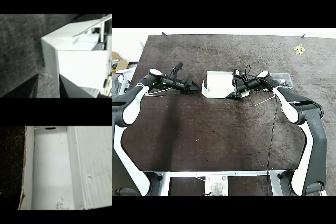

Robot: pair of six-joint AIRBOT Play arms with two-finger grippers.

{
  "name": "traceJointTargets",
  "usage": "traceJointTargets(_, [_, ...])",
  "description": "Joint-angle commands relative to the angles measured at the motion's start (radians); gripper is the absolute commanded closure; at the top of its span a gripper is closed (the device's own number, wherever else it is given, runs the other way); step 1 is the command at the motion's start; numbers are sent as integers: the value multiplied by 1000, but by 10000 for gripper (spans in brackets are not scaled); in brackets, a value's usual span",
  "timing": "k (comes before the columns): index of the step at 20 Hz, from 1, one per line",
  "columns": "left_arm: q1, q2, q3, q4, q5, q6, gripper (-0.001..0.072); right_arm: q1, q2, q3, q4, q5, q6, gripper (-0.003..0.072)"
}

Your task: Fold the box and place the chain.

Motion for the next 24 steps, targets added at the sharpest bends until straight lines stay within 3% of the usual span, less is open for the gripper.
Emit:
traceJointTargets(1, [-16, 1, 16, -11, 4, 6, 429, 1, 1, 1, 0, 0, 0, 244])
traceJointTargets(14, [-175, 1, 237, 320, 11, -229, 428, 1, 1, 1, 0, 0, 0, 244])
traceJointTargets(24, [-285, 0, 322, 609, 40, -439, 427, 1, 1, 1, 0, 0, 0, 244])
